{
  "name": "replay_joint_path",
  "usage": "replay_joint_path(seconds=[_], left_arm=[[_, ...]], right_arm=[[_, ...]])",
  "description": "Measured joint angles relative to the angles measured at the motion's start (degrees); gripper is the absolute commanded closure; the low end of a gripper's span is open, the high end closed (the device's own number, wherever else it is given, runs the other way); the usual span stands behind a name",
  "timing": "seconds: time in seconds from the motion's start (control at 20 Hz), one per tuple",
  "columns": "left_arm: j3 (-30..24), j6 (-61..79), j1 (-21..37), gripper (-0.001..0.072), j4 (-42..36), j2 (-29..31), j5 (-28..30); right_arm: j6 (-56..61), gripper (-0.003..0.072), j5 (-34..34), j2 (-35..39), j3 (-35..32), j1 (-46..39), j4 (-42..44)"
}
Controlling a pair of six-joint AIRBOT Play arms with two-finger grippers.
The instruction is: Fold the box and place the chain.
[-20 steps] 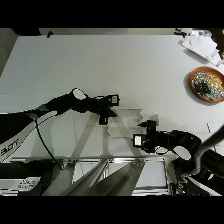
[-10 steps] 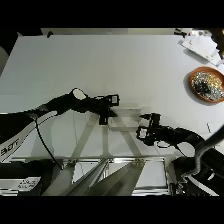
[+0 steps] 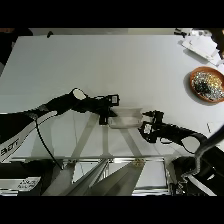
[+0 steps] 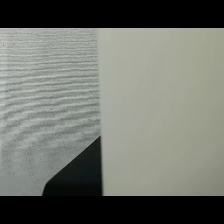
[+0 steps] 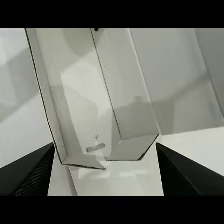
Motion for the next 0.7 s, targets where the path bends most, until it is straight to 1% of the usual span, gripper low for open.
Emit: replay_joint_path(seconds=[0.3, 0.6, 0.7], left_arm=[[0.0, 0.02, 0.0, 0.0697, 0.02, 0.0, 0.02], [0.0, 0.02, 0.0, 0.0697, 0.02, 0.0, 0.0], [0.0, 0.02, -0.02, 0.0697, 0.02, 0.0, 0.0]], right_arm=[[-4.81, 0.0006, 1.55, -0.48, 0.0, -2.05, 5.42], [-10.75, 0.0006, 1.92, -2.75, 0.0, -2.64, 11.76], [-12.02, 0.0006, 2.64, -3.21, 0.11, -4.39, 13.11]])
